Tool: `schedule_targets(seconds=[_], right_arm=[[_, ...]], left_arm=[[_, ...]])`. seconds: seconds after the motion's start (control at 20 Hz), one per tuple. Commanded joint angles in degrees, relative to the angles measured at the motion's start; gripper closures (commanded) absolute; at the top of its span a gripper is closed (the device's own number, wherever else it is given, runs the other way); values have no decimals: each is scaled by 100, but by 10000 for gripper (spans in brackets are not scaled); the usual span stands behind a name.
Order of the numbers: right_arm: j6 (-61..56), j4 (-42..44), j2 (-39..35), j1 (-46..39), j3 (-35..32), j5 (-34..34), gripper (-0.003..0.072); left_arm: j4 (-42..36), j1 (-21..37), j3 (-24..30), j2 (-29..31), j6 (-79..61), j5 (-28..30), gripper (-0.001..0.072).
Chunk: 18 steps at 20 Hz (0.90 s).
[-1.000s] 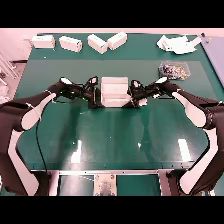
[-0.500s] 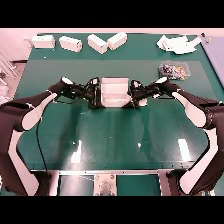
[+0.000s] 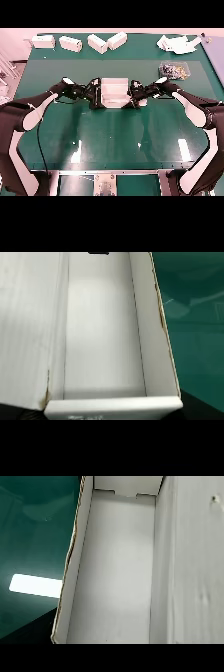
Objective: Fold the box and place the chain.
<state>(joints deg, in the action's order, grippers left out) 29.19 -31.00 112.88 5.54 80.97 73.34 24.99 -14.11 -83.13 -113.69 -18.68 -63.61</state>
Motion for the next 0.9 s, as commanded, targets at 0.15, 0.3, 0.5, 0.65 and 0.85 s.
schedule_targets(seconds=[0.15,0.3,0.5,0.65,0.85], right_arm=[[-7,9,-4,4,-2,-24,124],[-7,9,-4,4,-2,-22,124],[-4,9,-4,4,-2,-24,123],[-7,9,-4,4,-2,-24,123],[-4,9,-4,4,-2,-24,123]], left_arm=[[13,-15,0,-2,61,-26,125],[7,-13,0,-2,22,-33,125],[-13,-13,-2,0,24,-26,125],[-15,-13,-2,0,24,-39,125],[-15,-13,-2,0,24,-33,124]])
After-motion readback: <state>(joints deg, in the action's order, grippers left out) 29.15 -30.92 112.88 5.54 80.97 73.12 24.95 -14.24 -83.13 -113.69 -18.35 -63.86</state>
